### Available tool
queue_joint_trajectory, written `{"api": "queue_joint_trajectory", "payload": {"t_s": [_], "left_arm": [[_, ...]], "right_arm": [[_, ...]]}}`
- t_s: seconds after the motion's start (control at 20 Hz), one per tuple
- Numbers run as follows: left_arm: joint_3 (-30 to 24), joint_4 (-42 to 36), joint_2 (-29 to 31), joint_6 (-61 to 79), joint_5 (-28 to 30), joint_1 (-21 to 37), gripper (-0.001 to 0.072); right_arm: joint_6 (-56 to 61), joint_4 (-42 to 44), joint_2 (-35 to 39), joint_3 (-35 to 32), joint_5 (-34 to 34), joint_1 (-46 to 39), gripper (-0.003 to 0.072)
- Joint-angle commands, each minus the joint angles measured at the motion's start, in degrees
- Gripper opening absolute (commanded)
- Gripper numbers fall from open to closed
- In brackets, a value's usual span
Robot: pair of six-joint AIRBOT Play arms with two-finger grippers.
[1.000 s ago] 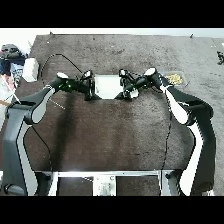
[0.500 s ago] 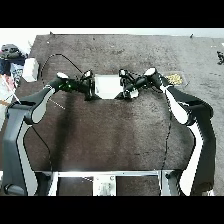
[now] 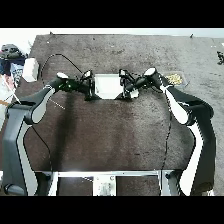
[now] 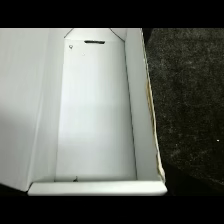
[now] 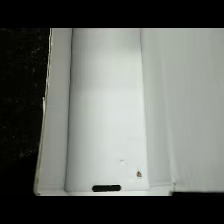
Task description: Fold the box and place the chain.
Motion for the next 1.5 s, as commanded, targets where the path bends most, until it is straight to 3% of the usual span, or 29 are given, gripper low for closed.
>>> {"api": "queue_joint_trajectory", "payload": {"t_s": [0.0, 0.6, 0.65, 0.75, 0.8, 0.85, 1.0, 1.45], "left_arm": [[0.02, 0.0, 0.02, -0.11, 0.07, 0.04, 0.0395], [0.02, 0.0, 0.02, -0.11, 0.07, 0.04, 0.0395], [0.02, 0.0, 0.02, -0.11, 0.07, 0.04, 0.0394], [0.02, 0.0, 0.0, -0.11, 0.09, 0.04, 0.0394], [0.02, 0.0, 0.0, -0.09, 0.09, 0.04, 0.0395], [0.02, 0.0, 0.0, -0.09, 0.09, 0.04, 0.0395], [0.02, 0.0, 0.0, -0.11, 0.09, 0.04, 0.0395], [0.02, 0.0, 0.0, -0.09, 0.07, 0.04, 0.0395]], "right_arm": [[0.5, 0.55, 0.87, 0.09, 0.15, -0.22, 0.072], [7.41, -7.21, 7.96, 0.09, 1.86, -4.63, 0.072], [8.96, -6.84, 9.14, 0.07, 2.25, -4.96, 0.0675], [10.58, -4.76, 11.3, 0.09, 5.27, -4.96, 0.029], [10.6, -2.73, 11.96, 0.07, 6.43, -4.9, 0.0145], [10.58, 0.72, 12.13, 0.07, 6.93, -4.81, 0.0066], [10.56, 5.9, 12.07, -0.04, 4.09, -3.65, 0.0033], [10.56, 5.84, 6.99, -0.04, -12.92, -0.63, 0.0032]]}}
